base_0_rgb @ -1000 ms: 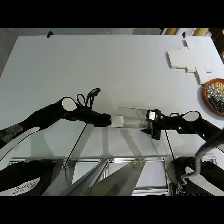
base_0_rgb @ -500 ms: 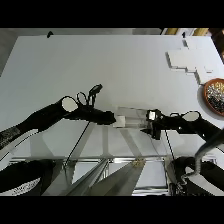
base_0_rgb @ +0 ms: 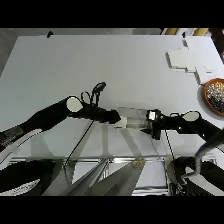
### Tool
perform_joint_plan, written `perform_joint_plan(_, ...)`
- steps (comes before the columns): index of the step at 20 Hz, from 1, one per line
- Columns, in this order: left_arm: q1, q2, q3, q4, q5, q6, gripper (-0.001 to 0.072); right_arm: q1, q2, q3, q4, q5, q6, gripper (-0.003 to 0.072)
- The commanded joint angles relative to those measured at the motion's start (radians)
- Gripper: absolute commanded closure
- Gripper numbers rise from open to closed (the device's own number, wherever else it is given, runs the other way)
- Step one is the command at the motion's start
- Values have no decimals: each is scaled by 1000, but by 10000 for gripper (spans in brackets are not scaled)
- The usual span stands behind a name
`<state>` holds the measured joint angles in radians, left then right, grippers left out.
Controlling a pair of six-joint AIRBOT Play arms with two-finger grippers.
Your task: Fold the box and place the chain.
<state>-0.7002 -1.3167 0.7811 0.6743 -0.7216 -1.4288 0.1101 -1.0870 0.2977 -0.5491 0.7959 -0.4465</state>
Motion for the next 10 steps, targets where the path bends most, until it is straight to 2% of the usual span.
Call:
perform_joint_plan(1,-42,-28,51,169,-2,-177,307,0,0,0,0,0,0,292)
perform_joint_plan(4,-75,-35,66,303,-12,-317,307,0,0,0,0,0,0,292)
perform_joint_plan(10,-133,-69,123,348,-19,-431,308,0,0,0,0,0,0,292)
